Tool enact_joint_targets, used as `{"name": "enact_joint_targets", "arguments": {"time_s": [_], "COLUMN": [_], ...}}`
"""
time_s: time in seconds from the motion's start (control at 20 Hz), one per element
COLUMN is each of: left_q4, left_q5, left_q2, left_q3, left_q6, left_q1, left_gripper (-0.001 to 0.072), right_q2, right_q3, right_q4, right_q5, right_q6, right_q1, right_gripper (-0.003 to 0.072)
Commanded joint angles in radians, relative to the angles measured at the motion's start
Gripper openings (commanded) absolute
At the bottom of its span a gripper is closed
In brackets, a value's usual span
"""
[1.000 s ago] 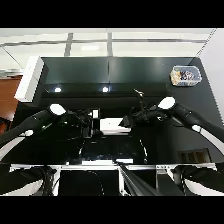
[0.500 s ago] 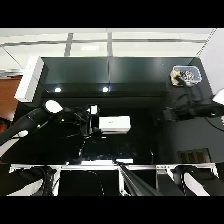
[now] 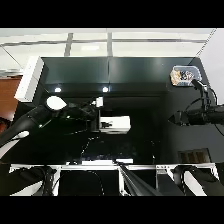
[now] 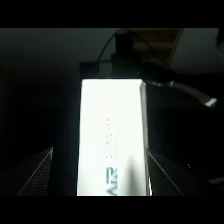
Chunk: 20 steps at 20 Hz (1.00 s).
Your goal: Fold the box and place the chain.
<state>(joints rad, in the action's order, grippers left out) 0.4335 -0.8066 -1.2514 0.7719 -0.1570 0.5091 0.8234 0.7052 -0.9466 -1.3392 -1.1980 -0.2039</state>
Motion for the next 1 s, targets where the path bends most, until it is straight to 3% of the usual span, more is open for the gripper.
{"name": "enact_joint_targets", "arguments": {"time_s": [0.0,0.2,0.95], "left_q4": [-0.034,-0.029,0.03], "left_q5": [0.055,0.006,-0.043], "left_q2": [-0.097,-0.158,-0.161], "left_q3": [0.052,0.056,0.056], "left_q6": [0.155,0.214,0.212], "left_q1": [0.035,0.034,0.042], "left_gripper": [0.0711,0.0711,0.0711], "right_q2": [-0.004,-0.004,-0.004], "right_q3": [-0.019,-0.019,-0.019], "right_q4": [0.012,0.012,0.011], "right_q5": [0.016,0.02,0.035], "right_q6": [-0.002,-0.002,-0.002], "right_q1": [-0.005,-0.005,-0.005], "right_gripper": [0.0011,0.0012,0.0012]}}
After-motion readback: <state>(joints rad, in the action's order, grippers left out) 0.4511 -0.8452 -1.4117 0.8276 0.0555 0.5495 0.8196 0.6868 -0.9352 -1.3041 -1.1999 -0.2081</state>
